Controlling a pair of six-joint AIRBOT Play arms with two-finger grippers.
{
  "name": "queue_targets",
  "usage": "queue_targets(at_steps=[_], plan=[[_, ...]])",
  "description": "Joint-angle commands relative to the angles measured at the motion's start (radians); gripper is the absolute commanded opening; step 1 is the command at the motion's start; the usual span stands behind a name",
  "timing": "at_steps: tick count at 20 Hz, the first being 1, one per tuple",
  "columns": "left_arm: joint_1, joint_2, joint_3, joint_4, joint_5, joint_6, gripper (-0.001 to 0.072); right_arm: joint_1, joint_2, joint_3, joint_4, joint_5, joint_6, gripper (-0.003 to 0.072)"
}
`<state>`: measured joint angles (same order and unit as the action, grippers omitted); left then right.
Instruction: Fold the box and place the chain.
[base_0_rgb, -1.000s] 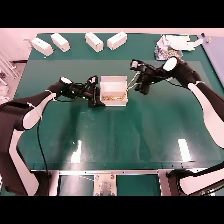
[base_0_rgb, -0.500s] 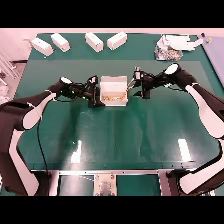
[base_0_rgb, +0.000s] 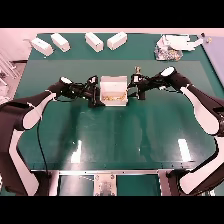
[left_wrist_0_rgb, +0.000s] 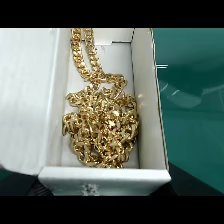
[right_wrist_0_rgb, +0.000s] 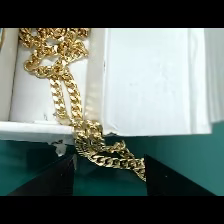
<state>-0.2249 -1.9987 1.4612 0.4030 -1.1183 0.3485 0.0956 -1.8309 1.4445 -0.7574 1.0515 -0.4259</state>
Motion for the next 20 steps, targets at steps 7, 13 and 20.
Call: queue_targets(at_steps=[7, 13, 20], plan=[[0.0, 0.0, 0.0, 0.0, 0.0, 0.0, 0.0368, 0.013, -0.019, 0.0, -0.026, 0.014, 0.006, 0.0512], [0.0, 0.0, 0.0, 0.0, -0.001, 0.0, 0.0368, 0.032, -0.046, 0.001, -0.019, -0.044, 0.005, 0.0357], [0.0, 0.0, 0.0, 0.0, 0.0, 0.0, 0.0368, 0.038, -0.05, 0.015, -0.018, -0.132, 0.052, 0.0041]])
